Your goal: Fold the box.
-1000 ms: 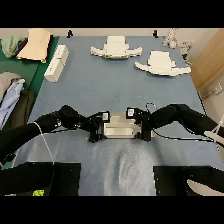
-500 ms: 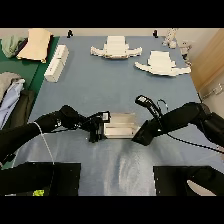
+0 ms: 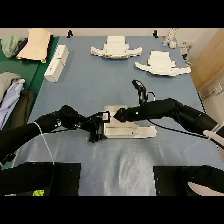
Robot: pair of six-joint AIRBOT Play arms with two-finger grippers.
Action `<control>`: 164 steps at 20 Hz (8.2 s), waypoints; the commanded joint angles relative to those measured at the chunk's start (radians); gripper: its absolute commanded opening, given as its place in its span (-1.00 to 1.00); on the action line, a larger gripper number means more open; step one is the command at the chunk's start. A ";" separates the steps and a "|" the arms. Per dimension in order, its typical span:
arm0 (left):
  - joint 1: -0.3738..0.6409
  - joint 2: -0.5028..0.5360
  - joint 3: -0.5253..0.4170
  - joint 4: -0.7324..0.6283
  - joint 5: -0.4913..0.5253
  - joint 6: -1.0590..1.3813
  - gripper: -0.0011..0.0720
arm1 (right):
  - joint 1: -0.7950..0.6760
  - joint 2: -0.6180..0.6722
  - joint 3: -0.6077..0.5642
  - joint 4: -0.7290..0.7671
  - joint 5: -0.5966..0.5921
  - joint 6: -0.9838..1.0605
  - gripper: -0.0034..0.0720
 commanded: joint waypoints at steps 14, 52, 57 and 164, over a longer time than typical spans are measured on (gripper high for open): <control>0.001 0.000 0.001 0.000 0.000 0.000 0.38 | -0.043 -0.170 0.028 -0.001 -0.019 0.010 -0.12; 0.001 0.000 0.001 0.000 0.000 0.000 0.38 | -0.055 0.123 -0.159 -0.339 -0.191 -1.097 0.05; 0.001 0.000 0.001 0.000 0.000 0.000 0.38 | -0.047 0.123 -0.159 -0.314 -0.184 -1.098 -0.65; 0.001 0.000 0.001 0.001 0.000 0.000 0.38 | 0.263 -0.257 0.232 -0.874 -0.558 1.016 0.32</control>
